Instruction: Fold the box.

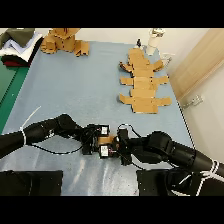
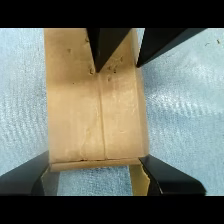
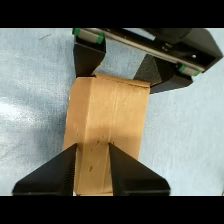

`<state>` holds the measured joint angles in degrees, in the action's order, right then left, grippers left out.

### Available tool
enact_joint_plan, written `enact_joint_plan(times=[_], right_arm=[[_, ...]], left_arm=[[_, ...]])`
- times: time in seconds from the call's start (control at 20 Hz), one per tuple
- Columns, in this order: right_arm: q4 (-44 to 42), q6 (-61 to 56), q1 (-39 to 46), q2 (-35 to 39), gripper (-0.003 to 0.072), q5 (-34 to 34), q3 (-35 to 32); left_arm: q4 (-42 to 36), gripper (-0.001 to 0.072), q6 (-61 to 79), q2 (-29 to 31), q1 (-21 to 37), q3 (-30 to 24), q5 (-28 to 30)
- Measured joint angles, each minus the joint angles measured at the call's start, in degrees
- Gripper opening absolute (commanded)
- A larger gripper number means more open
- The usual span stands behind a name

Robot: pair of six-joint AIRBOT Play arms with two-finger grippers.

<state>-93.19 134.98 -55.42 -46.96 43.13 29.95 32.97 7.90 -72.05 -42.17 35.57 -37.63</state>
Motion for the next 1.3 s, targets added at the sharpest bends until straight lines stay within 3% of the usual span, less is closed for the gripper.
enact_joint_plan(times=[0.3,0.55,0.65,0.75,1.2,1.25,1.3], right_arm=[[1.57,-3.96,-1.84,2.21,0.0298,0.87,-0.11],[9.60,-12.11,-6.73,2.93,0.0305,-2.84,-2.67],[14.10,-16.00,-8.55,3.02,0.0474,-5.49,-3.63],[17.05,-18.16,-9.62,3.04,0.0557,-7.15,-4.17],[24.20,-20.94,-10.58,3.06,0.0560,-8.68,-4.63],[24.50,-20.98,-10.64,3.06,0.0531,-8.68,-4.63],[24.68,-20.98,-10.64,3.06,0.0398,-8.70,-4.66]], left_arm=[[0.00,0.0293,0.00,0.00,0.00,0.02,0.00],[0.00,0.0292,0.00,0.00,0.00,0.02,0.02],[0.02,0.0292,0.00,0.00,0.00,0.02,0.00],[0.02,0.0292,-0.04,0.00,0.17,0.02,0.09],[0.00,0.0292,-0.02,0.00,0.07,0.00,0.00],[0.00,0.0293,-0.02,0.00,0.07,0.00,0.00],[0.00,0.0292,-0.02,0.00,0.07,0.02,0.00]])
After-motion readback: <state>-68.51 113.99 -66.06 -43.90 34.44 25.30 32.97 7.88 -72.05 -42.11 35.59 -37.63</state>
